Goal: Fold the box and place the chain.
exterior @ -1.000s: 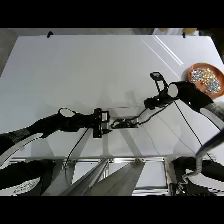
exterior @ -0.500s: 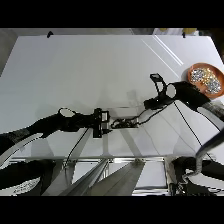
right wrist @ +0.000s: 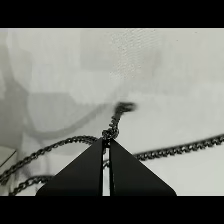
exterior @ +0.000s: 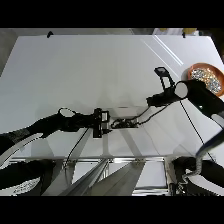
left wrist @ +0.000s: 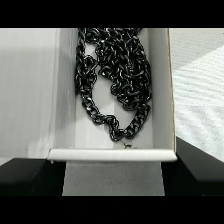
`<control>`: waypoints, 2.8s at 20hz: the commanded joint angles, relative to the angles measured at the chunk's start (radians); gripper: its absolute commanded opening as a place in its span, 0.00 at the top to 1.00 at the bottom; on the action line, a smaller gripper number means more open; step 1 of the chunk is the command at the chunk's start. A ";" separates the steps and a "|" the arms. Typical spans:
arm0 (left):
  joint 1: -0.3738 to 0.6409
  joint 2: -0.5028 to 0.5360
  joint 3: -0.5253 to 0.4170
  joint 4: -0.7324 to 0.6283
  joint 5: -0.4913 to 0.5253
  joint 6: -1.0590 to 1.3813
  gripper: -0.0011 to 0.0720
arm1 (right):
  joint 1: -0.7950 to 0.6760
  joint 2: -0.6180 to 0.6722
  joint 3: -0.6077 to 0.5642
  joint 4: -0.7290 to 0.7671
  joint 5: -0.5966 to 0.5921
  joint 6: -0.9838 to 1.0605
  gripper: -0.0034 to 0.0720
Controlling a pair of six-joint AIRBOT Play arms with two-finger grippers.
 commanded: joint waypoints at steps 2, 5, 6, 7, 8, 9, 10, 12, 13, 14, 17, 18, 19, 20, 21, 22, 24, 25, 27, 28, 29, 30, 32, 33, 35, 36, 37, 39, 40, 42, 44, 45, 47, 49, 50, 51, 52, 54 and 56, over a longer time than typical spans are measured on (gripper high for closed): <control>0.000 0.000 0.000 0.000 0.000 0.000 0.70 | 0.001 0.111 0.000 0.093 0.089 -0.063 0.93; 0.000 0.000 0.000 0.000 0.000 0.000 0.70 | 0.001 0.158 0.000 0.279 0.132 -0.195 0.93; 0.000 0.000 0.000 0.000 0.000 0.000 0.70 | 0.001 0.179 0.000 0.343 0.137 -0.233 0.93; 0.000 0.000 0.000 0.000 0.000 0.000 0.70 | 0.001 0.198 0.000 0.392 0.137 -0.259 0.93; 0.000 0.000 0.000 0.000 0.000 0.000 0.70 | 0.001 0.219 0.000 0.440 0.137 -0.283 0.93; 0.000 0.000 0.000 0.000 0.000 0.000 0.70 | 0.001 0.238 0.000 0.480 0.137 -0.301 0.93; 0.000 0.000 0.000 0.000 0.000 0.000 0.70 | 0.001 0.257 0.000 0.523 0.140 -0.320 0.93; 0.000 0.000 0.000 0.000 0.000 0.000 0.70 | 0.001 0.290 0.000 0.593 0.151 -0.345 0.93; 0.000 0.000 0.000 0.000 0.000 0.000 0.70 | 0.001 0.303 0.000 0.633 0.161 -0.366 0.93; 0.000 0.000 0.000 0.000 0.000 0.000 0.70 | 0.001 0.310 0.000 0.667 0.172 -0.386 0.93; 0.000 0.000 0.000 0.000 0.000 0.000 0.70 | 0.058 0.317 0.000 0.695 0.161 -0.426 0.93; 0.000 0.000 0.000 0.000 0.000 0.000 0.70 | 0.095 0.316 0.000 0.693 0.135 -0.452 0.93; 0.000 0.000 0.000 0.000 0.000 0.000 0.70 | 0.136 0.314 0.000 0.692 0.103 -0.477 0.93; 0.000 0.000 0.000 0.000 0.000 0.000 0.70 | 0.174 0.312 0.000 0.678 0.068 -0.478 0.93; 0.000 0.000 0.000 0.000 0.000 0.000 0.70 | 0.210 0.309 0.000 0.653 0.034 -0.472 0.93; 0.000 0.000 0.000 0.000 0.000 0.000 0.70 | 0.237 0.303 0.000 0.628 0.012 -0.463 0.93; 0.000 0.000 0.000 0.000 0.000 0.000 0.70 | 0.277 0.276 -0.001 0.550 0.001 -0.426 0.93; 0.000 0.000 0.000 0.000 0.000 0.000 0.70 | 0.291 0.257 -0.004 0.499 0.010 -0.399 0.93; 0.000 0.000 0.000 0.000 0.000 0.000 0.70 | 0.314 0.219 -0.018 0.407 0.009 -0.360 0.93; 0.000 0.000 0.000 0.000 0.000 0.000 0.70 | 0.322 0.198 -0.022 0.375 0.008 -0.352 0.93; 0.000 0.000 0.000 0.000 0.000 0.000 0.70 | 0.326 0.177 -0.022 0.350 0.008 -0.342 0.93; 0.000 0.000 0.000 0.000 0.000 0.000 0.70 | 0.326 0.166 -0.022 0.325 0.008 -0.341 0.81; 0.000 0.000 0.000 0.000 0.000 0.000 0.70 | 0.325 0.179 -0.018 0.270 0.011 -0.296 0.55; 0.000 0.000 0.000 0.000 0.000 0.000 0.70 | 0.318 0.191 -0.010 0.241 0.026 -0.270 0.56; 0.000 0.000 0.000 0.000 0.000 0.000 0.70 | 0.269 0.209 0.009 0.195 0.068 -0.225 0.60; 0.000 0.000 0.000 0.000 0.000 0.000 0.70 | 0.229 0.214 0.012 0.188 0.091 -0.220 0.69; 0.000 0.000 0.000 0.000 0.000 0.000 0.70 | 0.175 0.214 0.011 0.180 0.122 -0.207 0.78; 0.000 0.000 0.000 0.000 0.000 0.000 0.70 | 0.061 0.211 0.011 0.151 0.188 -0.199 0.93; 0.000 0.000 0.000 0.000 0.000 0.000 0.70 | 0.003 0.209 0.011 0.127 0.204 -0.176 0.93; 0.000 0.000 0.000 0.000 0.000 0.000 0.70 | -0.116 0.202 0.010 0.048 0.206 -0.089 0.93; 0.000 0.000 0.000 0.000 0.000 0.000 0.70 | -0.199 0.186 0.010 -0.003 0.203 -0.065 0.93; 0.000 0.000 0.000 0.000 0.000 0.000 0.70 | -0.222 0.177 0.005 -0.011 0.204 -0.064 0.93; 0.000 0.000 0.000 0.000 0.000 0.000 0.70 | -0.238 0.160 -0.019 -0.011 0.204 -0.065 0.93; 0.000 0.000 0.000 0.000 0.000 0.000 0.70 | -0.238 0.153 -0.065 -0.003 0.168 -0.064 0.93; 0.000 0.000 0.000 0.000 0.000 0.000 0.70 | -0.238 0.153 -0.092 -0.003 0.148 -0.065 0.93; 0.000 0.000 0.000 0.000 0.000 0.000 0.70 | -0.238 0.153 -0.113 -0.003 0.137 -0.065 0.93; 0.000 0.000 0.000 0.000 0.000 0.000 0.70 | -0.238 0.153 -0.131 -0.003 0.130 -0.065 0.93; 0.000 0.000 0.000 0.000 0.000 0.000 0.70 | -0.238 0.153 -0.159 -0.003 0.112 -0.065 0.93; 0.000 0.000 0.000 0.000 0.000 0.000 0.70 | -0.238 0.153 -0.176 0.000 0.085 -0.065 0.93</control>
